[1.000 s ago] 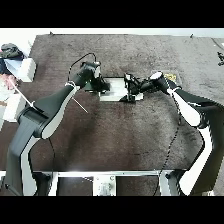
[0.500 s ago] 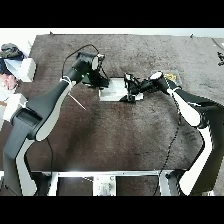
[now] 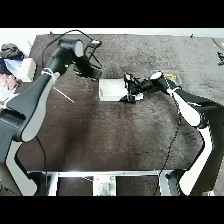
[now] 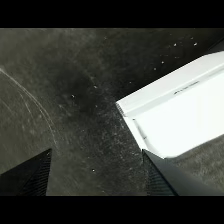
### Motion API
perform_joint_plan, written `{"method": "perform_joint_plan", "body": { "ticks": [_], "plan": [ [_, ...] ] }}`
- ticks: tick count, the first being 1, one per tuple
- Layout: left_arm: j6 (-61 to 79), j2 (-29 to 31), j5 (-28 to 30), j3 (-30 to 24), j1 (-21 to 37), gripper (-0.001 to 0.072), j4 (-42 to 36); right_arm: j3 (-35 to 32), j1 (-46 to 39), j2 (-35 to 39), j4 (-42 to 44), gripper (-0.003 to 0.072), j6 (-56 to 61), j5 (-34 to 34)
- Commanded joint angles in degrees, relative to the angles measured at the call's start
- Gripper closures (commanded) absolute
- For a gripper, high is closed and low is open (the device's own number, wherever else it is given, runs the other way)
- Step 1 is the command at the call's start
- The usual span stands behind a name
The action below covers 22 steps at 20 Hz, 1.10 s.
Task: Fold the box and place the chain.
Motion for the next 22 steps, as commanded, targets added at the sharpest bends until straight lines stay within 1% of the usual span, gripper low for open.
{"method": "perform_joint_plan", "body": {
  "ticks": [1,3,4,5,6,9,11,13,14,15,17,20,22],
  "plan": [
    [14.86,0.44,1.29,-0.2,5.73,0.0098,-15.8,0.0,0.04,-0.04,0.02,0.0162,0.02,0.02],
    [24.74,0.37,1.73,-1.51,9.64,0.0098,-28.61,0.0,0.04,-0.04,0.02,0.0161,0.02,0.02],
    [30.12,0.26,1.73,-2.19,11.3,0.0098,-33.38,0.0,0.02,-0.04,0.02,0.0161,0.02,0.0],
    [35.36,0.17,1.88,-2.75,12.63,0.0098,-36.41,0.0,0.02,-0.04,0.02,0.0161,0.02,0.0],
    [37.86,0.11,2.19,-2.86,13.44,0.0098,-37.13,0.0,0.07,-0.04,0.02,0.0161,0.02,0.02],
    [37.75,0.13,5.35,-2.84,13.99,0.0098,-37.18,0.0,0.04,-0.04,0.02,0.0161,0.02,0.0],
    [38.14,0.13,9.05,-2.84,13.9,0.0097,-40.72,0.0,0.04,-0.04,0.02,0.0161,0.02,0.02],
    [46.64,0.02,9.46,-4.04,13.88,0.0097,-40.92,0.0,0.04,-0.04,0.02,0.0161,0.02,0.02],
    [51.67,0.02,8.76,-5.51,14.12,0.0096,-42.93,0.0,0.04,-0.04,0.02,0.0161,0.02,0.0],
    [58.45,0.02,7.1,-7.56,14.67,0.0097,-46.9,0.0,0.04,-0.04,0.02,0.0161,0.02,0.02],
    [67.34,0.02,5.35,-12.26,16.04,0.0097,-52.85,0.0,0.04,-0.04,0.02,0.0161,0.02,0.02],
    [77.29,0.02,5.92,-18.73,16.74,0.0098,-53.9,0.0,0.04,-0.04,0.02,0.0161,0.02,-0.02],
    [84.5,0.0,6.34,-23.3,16.74,0.0097,-56.48,0.0,0.04,-0.04,0.02,0.0161,0.02,0.0]
  ]
}}
